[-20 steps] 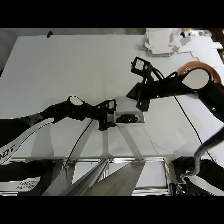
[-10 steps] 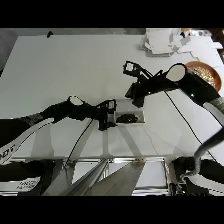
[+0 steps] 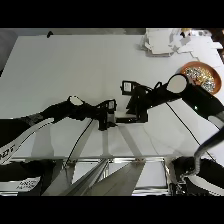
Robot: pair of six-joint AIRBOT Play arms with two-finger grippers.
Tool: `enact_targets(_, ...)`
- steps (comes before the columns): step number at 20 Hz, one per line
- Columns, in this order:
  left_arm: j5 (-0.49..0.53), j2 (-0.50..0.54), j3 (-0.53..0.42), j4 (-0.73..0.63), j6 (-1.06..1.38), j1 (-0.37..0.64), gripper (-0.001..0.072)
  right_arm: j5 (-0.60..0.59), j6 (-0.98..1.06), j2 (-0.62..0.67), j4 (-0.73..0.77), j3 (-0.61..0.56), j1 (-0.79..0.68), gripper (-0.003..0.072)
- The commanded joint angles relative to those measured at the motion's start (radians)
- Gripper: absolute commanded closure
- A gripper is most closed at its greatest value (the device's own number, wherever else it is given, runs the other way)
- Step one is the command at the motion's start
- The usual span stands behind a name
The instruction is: Fold the box and place the chain.
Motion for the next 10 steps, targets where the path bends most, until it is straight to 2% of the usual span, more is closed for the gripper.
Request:
enact_targets(1, 0.000, 0.000, 0.000, 0.000, 0.000, 0.000, 0.0501, -0.029, -0.006, 0.069, -0.009, -0.092, 0.036, 0.0487)
enact_targets(5, 0.000, 0.000, 0.000, 0.000, 0.000, 0.000, 0.0501, -0.097, 0.000, 0.074, -0.025, -0.113, 0.079, 0.0485)
enact_targets(10, 0.000, 0.000, 0.000, 0.000, 0.000, 0.000, 0.0501, -0.150, 0.058, 0.074, -0.133, -0.113, 0.110, 0.0486)
